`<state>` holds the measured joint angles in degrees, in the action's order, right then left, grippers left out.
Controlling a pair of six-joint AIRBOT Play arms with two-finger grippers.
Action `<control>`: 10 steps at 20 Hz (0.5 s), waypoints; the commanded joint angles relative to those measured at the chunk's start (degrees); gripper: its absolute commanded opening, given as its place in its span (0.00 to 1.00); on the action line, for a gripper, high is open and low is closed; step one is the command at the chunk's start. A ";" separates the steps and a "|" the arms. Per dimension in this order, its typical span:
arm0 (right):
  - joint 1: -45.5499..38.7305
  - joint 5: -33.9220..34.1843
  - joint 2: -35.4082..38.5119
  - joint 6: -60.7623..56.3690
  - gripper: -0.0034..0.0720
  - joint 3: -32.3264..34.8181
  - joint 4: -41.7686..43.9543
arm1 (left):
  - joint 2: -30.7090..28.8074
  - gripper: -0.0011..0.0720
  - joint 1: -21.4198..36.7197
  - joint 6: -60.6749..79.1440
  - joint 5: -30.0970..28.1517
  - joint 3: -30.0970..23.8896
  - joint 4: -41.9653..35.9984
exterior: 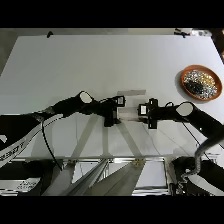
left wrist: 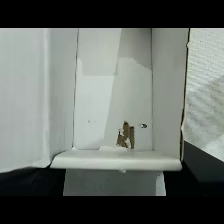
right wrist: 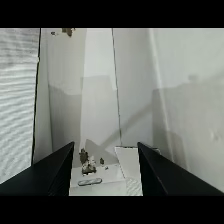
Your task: Fold the box and place the chain.
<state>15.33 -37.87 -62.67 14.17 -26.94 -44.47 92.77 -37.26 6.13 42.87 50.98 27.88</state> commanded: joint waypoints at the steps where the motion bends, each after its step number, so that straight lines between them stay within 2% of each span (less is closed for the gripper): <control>1: 0.07 0.44 -0.37 -0.17 0.68 0.04 -0.04 | 0.00 0.39 0.02 -0.02 0.20 -0.04 0.00; 2: 0.07 0.44 -0.28 -0.15 0.67 0.04 -0.04 | 0.00 0.39 0.02 -0.02 0.20 -0.04 0.00; 4: 0.07 0.39 1.86 -0.20 0.59 0.04 -0.11 | -0.02 0.39 0.02 -0.02 0.22 -0.04 0.00; 6: -0.81 -0.42 6.60 -0.26 0.57 0.04 -0.57 | -0.02 0.39 0.02 -0.02 0.24 -0.04 0.00; 8: -3.10 -4.63 12.35 -1.51 0.54 0.04 -2.75 | -0.02 0.39 0.02 -0.02 0.20 -0.04 0.00; 10: -6.62 -11.19 18.10 -6.05 0.26 0.04 -5.42 | -0.02 0.39 0.02 -0.02 0.22 -0.04 0.00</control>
<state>11.99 -42.06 -51.42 12.27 -26.89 -46.89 92.79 -37.26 6.07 43.09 50.96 27.81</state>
